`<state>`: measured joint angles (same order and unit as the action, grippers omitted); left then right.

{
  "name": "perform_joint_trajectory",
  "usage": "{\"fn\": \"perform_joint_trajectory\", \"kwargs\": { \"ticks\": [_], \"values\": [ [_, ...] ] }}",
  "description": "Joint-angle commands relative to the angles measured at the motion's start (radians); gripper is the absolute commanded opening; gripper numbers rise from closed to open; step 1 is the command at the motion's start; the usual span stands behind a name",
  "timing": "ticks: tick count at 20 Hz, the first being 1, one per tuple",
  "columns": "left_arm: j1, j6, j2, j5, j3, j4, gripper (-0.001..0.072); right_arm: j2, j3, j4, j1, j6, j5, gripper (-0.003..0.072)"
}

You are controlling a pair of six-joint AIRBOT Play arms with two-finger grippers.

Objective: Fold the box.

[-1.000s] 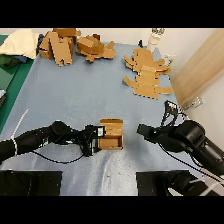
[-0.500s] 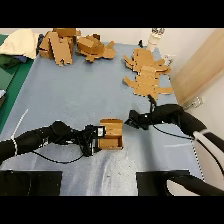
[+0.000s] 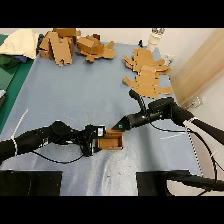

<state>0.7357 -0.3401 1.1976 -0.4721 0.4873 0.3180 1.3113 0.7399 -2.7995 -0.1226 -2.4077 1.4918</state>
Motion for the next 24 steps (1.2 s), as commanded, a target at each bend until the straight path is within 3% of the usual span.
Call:
{"fn": "perform_joint_trajectory", "kwargs": {
  "ticks": [1,14,16,21,24],
  "values": [
    [0.000,0.000,-0.001,-0.001,0.000,0.000,0.0485,-0.021,0.002,0.053,-0.051,-0.060,0.038,-0.0003],
    [0.000,0.000,-0.001,-0.002,0.000,0.000,0.0484,-0.061,-0.084,0.237,-0.186,-0.051,-0.201,-0.0002],
    [0.000,0.000,-0.001,-0.002,0.000,0.000,0.0485,-0.131,-0.084,0.297,-0.238,-0.039,-0.241,-0.0002],
    [0.000,0.000,-0.001,-0.001,0.000,0.000,0.0485,-0.348,-0.084,0.576,-0.352,-0.001,-0.534,-0.0001],
    [0.000,0.000,-0.001,-0.001,0.000,0.000,0.0485,-0.416,-0.085,0.701,-0.423,-0.001,-0.613,-0.0001]
  ]
}}
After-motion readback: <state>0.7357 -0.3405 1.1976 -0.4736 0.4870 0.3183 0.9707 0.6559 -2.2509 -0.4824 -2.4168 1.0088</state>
